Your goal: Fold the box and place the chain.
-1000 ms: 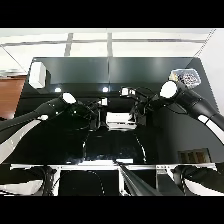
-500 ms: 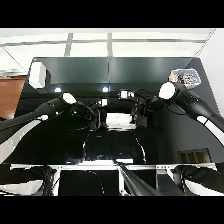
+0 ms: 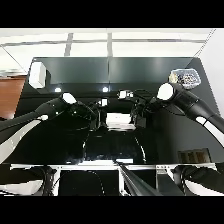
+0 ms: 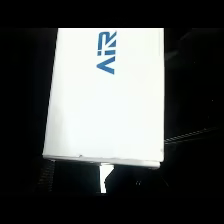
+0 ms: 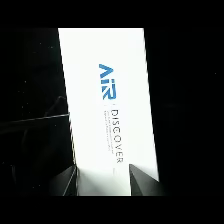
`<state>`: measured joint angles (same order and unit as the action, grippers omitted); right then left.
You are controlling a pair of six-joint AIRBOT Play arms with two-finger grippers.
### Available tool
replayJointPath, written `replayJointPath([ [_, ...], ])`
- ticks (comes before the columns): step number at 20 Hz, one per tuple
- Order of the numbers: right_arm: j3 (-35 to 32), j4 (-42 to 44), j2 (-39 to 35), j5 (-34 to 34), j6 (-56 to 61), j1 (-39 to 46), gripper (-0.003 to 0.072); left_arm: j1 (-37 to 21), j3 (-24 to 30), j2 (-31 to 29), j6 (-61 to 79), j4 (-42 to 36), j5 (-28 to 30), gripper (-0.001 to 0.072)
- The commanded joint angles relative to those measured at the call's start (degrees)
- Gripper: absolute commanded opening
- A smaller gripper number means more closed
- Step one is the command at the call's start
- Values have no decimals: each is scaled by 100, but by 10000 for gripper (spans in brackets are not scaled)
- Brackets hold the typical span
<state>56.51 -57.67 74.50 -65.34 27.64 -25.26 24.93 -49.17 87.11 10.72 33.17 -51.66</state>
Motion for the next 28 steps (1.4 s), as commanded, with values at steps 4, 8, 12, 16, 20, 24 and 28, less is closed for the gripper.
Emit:
replayJointPath([
  [4, 4, 63, -131, -256, 243, 44, 372, -2, -4, 0, 0, 0, 4, 335],
  [8, 4, 55, -151, -280, 356, 46, 372, -2, -4, 0, -2, 2, 7, 335],
  [12, 4, 68, -352, -466, 1202, 286, 372, -2, -4, 0, -2, 0, 7, 335],
  [16, 2, 101, -601, -1073, 2424, 999, 296, -2, -4, 0, -2, 0, 11, 335],
  [20, -302, 1816, -601, -1019, 2671, 1641, 12, -2, -4, 0, -2, 0, 11, 335],
  [24, -1019, 3665, -601, -256, 2212, 1703, 9, -2, -4, 0, -2, 0, 17, 335],
  [28, -1537, 4044, -601, 710, 2820, 1692, 10, -2, -4, 0, -2, 0, 17, 335],
])
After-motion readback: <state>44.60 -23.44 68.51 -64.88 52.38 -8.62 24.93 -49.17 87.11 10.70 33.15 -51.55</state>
